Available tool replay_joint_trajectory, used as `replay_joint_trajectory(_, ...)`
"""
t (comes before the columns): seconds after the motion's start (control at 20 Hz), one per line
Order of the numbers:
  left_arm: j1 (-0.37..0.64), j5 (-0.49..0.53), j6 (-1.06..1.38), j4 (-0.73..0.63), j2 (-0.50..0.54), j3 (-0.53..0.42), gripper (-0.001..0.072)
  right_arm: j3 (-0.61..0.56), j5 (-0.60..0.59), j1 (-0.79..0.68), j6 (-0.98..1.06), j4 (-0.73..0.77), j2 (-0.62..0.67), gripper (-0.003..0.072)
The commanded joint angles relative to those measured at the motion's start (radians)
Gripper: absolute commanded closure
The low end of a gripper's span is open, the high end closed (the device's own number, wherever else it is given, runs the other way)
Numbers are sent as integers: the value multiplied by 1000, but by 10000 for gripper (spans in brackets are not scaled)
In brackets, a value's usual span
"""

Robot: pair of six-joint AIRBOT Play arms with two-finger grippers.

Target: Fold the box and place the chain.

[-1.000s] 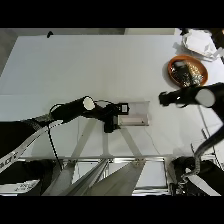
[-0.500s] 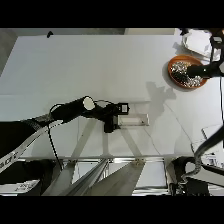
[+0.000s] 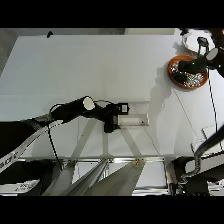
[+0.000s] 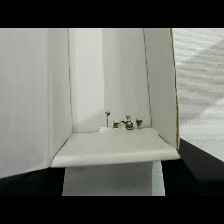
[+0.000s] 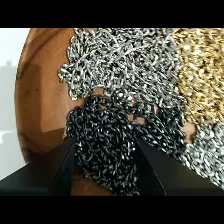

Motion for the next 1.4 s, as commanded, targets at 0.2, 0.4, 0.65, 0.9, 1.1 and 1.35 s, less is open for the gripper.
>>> replay_joint_trajectory(0.2, 0, 0, 0, 0, 1, 0, 366, 19, 71, 0, -20, 5, -62, 349)
replay_joint_trajectory(0.4, 0, 0, 0, 0, 1, 0, 366, 19, 73, 0, -18, 1, -62, 400)
replay_joint_trajectory(0.65, 0, 0, 0, 1, 1, 0, 366, 19, 117, 0, -18, 2, -50, 669)
replay_joint_trajectory(0.9, 0, 0, 0, 0, 1, 0, 366, 19, 170, 0, -24, -10, 69, 669)
replay_joint_trajectory(1.1, 0, 0, 0, 0, 1, 0, 366, 19, 262, 0, -77, -28, 212, 669)
replay_joint_trajectory(1.35, 0, 0, 0, 0, 1, 0, 366, 19, 472, 0, -101, -19, 378, 669)
